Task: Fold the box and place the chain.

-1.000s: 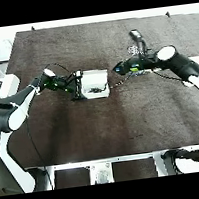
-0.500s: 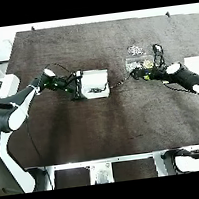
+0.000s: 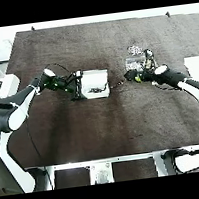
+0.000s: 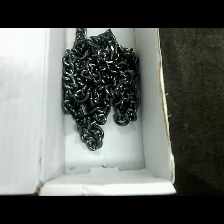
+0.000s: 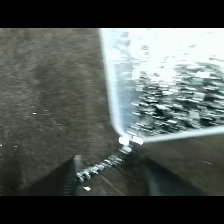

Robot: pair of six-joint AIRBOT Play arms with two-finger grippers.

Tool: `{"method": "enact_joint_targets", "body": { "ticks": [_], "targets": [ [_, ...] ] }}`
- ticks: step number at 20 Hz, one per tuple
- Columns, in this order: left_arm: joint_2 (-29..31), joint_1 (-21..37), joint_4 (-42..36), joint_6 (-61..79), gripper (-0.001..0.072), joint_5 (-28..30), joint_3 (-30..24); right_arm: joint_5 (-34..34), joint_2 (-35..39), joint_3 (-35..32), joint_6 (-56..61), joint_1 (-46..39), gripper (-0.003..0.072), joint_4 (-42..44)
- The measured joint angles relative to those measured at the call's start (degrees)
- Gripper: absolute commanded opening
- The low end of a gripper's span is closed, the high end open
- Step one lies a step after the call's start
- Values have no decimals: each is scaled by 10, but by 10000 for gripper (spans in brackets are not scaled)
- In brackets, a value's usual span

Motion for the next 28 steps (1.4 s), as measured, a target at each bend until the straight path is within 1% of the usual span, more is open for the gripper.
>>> {"method": "enact_joint_targets", "body": {
  "ticks": [2, 4, 6, 8, 14, 18, 22, 28],
  "targets": [
    [0, 0, 0, 0, 348, 0, 0, -5, -16, 12, 0, 5, 17, 5],
    [0, 0, 0, 0, 348, 0, 0, -10, -19, 18, 1, 6, 16, 7],
    [0, 0, 0, 0, 348, 0, 0, -7, 2, 20, -2, 10, 15, 9],
    [0, 0, 0, 0, 348, 0, 0, -2, 48, 22, -12, 21, 14, 10],
    [0, 0, 0, 0, 348, 0, 0, -5, 236, 25, -42, 52, 14, 9],
    [0, 0, 0, 0, 348, 0, 0, -7, 316, 30, -52, 82, 14, 8],
    [0, 0, 0, 0, 348, 0, 0, -9, 350, 50, -57, 129, 14, 8],
    [0, 0, 0, 0, 347, 0, 0, -40, 361, 103, -81, 198, 14, 7]
  ]
}}
